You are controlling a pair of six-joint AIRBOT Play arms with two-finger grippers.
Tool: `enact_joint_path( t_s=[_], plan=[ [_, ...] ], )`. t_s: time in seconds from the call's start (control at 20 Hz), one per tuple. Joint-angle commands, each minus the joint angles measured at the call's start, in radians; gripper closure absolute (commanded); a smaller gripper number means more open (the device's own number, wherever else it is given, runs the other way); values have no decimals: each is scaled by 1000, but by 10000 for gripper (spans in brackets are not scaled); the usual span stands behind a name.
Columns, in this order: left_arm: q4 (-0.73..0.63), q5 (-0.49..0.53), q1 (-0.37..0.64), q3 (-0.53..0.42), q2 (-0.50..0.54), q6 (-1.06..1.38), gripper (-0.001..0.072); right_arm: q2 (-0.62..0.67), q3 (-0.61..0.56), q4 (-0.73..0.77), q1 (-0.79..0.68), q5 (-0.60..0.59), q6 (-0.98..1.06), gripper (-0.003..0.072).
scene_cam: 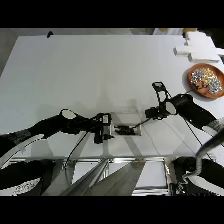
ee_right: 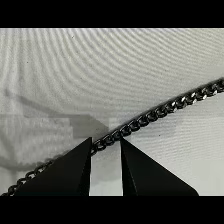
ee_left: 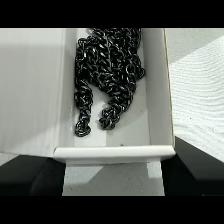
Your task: Fold the box and place the chain.
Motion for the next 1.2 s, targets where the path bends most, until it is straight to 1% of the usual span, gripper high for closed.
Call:
enact_joint_path(
  t_s=[0.0, 0.3, 0.35, 0.45, 0.6, 0.75, 0.95, 1.05, 1.15],
  plan=[
    [0, 0, 0, 0, 0, 0, 436, 0, 0, 16, 0, 14, 4, 509],
    [0, 0, 0, 0, 0, 0, 436, 0, -19, 47, 0, 31, 4, 509],
    [0, 0, 0, 0, 0, 0, 436, 0, -19, 47, 0, 37, 3, 520],
    [0, 0, 0, 0, 0, 0, 436, 0, -19, 47, 0, 50, 3, 667],
    [0, 0, 0, 0, 0, 0, 436, 26, -19, 40, 0, 118, -9, 668],
    [0, 0, 0, 0, 0, 0, 436, 115, -19, 39, 2, 174, -70, 668],
    [0, 0, 0, 0, 0, 0, 436, 294, -19, 57, 66, 229, -91, 668],
    [0, 0, 0, 0, 0, 0, 436, 387, -19, 137, 119, 253, -111, 668],
    [0, 0, 0, 0, 0, 0, 436, 475, -19, 274, 179, 249, -111, 668]
  ],
)
